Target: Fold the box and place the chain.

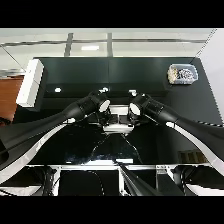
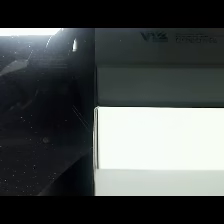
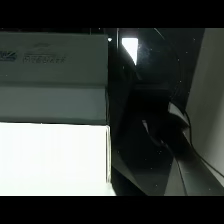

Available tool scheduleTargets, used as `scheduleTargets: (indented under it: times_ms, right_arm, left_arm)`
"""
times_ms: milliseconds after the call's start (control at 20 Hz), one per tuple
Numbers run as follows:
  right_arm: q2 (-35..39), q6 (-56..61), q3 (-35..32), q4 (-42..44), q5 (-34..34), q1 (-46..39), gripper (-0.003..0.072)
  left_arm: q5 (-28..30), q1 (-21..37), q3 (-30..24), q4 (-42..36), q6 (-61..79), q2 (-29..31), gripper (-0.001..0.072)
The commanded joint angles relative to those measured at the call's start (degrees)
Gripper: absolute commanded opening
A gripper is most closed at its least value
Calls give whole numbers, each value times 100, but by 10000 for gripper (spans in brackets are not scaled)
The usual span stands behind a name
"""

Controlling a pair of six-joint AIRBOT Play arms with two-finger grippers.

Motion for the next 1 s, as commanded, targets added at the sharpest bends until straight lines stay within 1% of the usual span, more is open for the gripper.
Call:
scheduleTargets:
  times_ms: [0,50,100,150,300,400,450,550,650,700,750,800,850,900,950]
  right_arm:
    - [-28,-35,-4,35,-33,2,12]
    - [-26,-35,4,35,-24,2,29]
    - [-4,-35,7,37,-4,0,232]
    - [55,-48,7,35,24,0,418]
    - [501,-367,37,13,323,-4,428]
    - [1023,-693,155,-79,649,-7,428]
    - [1340,-817,221,-262,769,-44,428]
    - [1882,-876,258,-1084,732,-216,427]
    - [2103,-859,254,-2802,542,-551,427]
    - [2059,-811,227,-3488,326,-776,428]
    - [1969,-713,157,-3908,-144,-1132,523]
    - [1827,-710,105,-4035,-625,-1574,683]
    - [1574,-466,101,-3915,-1086,-2164,689]
    - [1283,-162,111,-3534,-1576,-2765,689]
    - [979,-109,199,-2983,-1993,-3283,689]
  left_arm:
    - [13,4,2,2,13,0,24]
    - [13,4,2,2,13,0,24]
    - [13,4,2,2,13,0,24]
    - [13,4,2,2,13,0,25]
    - [11,4,2,4,13,0,24]
    - [11,4,2,4,13,0,24]
    - [11,4,2,2,13,0,25]
    - [13,4,2,2,13,0,24]
    - [13,4,2,7,13,-2,24]
    - [11,4,2,13,13,0,24]
    - [13,4,2,33,13,0,24]
    - [13,7,2,33,13,0,24]
    - [17,4,2,33,13,-2,24]
    - [17,4,2,28,13,-2,24]
    - [15,4,2,28,13,0,24]
